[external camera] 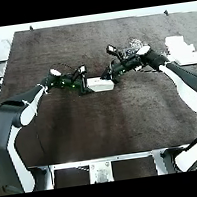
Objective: Fold the box and place the chain.
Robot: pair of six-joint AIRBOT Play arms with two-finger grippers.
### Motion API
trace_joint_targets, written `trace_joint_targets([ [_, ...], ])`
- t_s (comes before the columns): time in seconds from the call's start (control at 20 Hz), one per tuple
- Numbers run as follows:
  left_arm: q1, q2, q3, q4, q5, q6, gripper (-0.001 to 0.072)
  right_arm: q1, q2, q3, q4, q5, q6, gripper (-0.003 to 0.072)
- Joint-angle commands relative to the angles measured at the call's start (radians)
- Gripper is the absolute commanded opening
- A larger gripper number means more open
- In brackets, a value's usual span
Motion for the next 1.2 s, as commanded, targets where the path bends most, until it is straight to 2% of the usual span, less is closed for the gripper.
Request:
trace_joint_targets([
  [0.0,0.000,-0.001,0.000,0.000,0.002,0.000,0.0411,0.005,-0.012,-0.022,0.032,0.006,0.000,0.0011],
  [0.3,0.000,-0.001,0.000,0.000,0.002,0.000,0.0411,0.039,-0.087,-0.027,-0.110,0.004,0.131,0.0011],
  [0.6,0.000,-0.001,0.000,0.000,0.001,0.000,0.0411,0.037,-0.068,-0.017,-0.128,-0.019,0.167,0.0010],
  [0.9,0.000,-0.001,0.000,0.000,0.004,0.000,0.0411,0.027,0.188,-0.034,-0.010,-0.063,0.178,0.0008],
  [1.0,0.000,-0.001,0.000,0.000,0.004,0.000,0.0411,0.014,0.315,-0.098,0.006,-0.142,0.209,0.0008],
  [1.15,0.000,-0.001,0.000,0.000,0.004,0.000,0.0411,-0.027,0.533,-0.278,0.006,-0.258,0.240,0.0008],
])
